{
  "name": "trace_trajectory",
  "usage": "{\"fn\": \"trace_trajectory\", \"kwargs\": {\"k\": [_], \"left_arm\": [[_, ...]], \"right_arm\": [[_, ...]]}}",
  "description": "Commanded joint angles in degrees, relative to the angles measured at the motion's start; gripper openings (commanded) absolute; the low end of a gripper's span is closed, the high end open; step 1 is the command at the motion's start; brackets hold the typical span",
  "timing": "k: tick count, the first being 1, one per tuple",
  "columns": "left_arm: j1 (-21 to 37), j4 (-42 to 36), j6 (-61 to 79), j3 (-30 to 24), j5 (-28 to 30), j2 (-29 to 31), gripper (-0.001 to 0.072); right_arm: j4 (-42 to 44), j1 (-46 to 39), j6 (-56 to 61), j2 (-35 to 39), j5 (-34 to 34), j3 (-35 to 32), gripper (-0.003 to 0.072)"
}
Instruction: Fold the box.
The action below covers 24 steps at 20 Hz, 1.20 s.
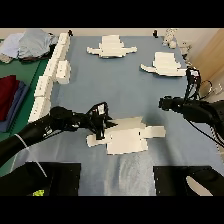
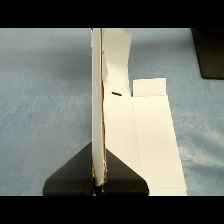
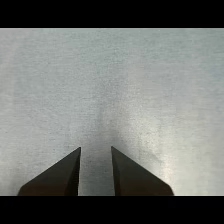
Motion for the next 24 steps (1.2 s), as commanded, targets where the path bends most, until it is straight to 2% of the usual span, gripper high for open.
{"fn": "trace_trajectory", "kwargs": {"k": [1, 6, 14, 20, 24], "left_arm": [[3.7, 1.9, -1.0, 2.6, -6.8, -3.3, 0.0011], [3.5, 10.9, -8.5, 3.4, -9.0, -6.8, 0.0012], [3.5, 11.0, -8.7, 3.3, -9.4, -8.3, 0.0013], [3.5, 13.5, -8.8, 3.3, -14.2, -8.3, 0.0013], [3.6, 14.4, -8.9, 3.3, -14.6, -8.6, 0.0013]], "right_arm": [[0.6, 0.0, 0.0, -0.9, 0.0, 0.0, 0.0304], [2.0, 0.1, 0.0, -3.2, 0.0, 0.0, 0.0303], [2.1, 0.1, 0.0, -3.4, 0.0, 0.0, 0.0303], [2.4, 0.1, 0.0, -3.4, 0.0, 0.0, 0.0302], [5.9, 0.1, 0.0, -3.3, -1.0, 0.0, 0.0288]]}}
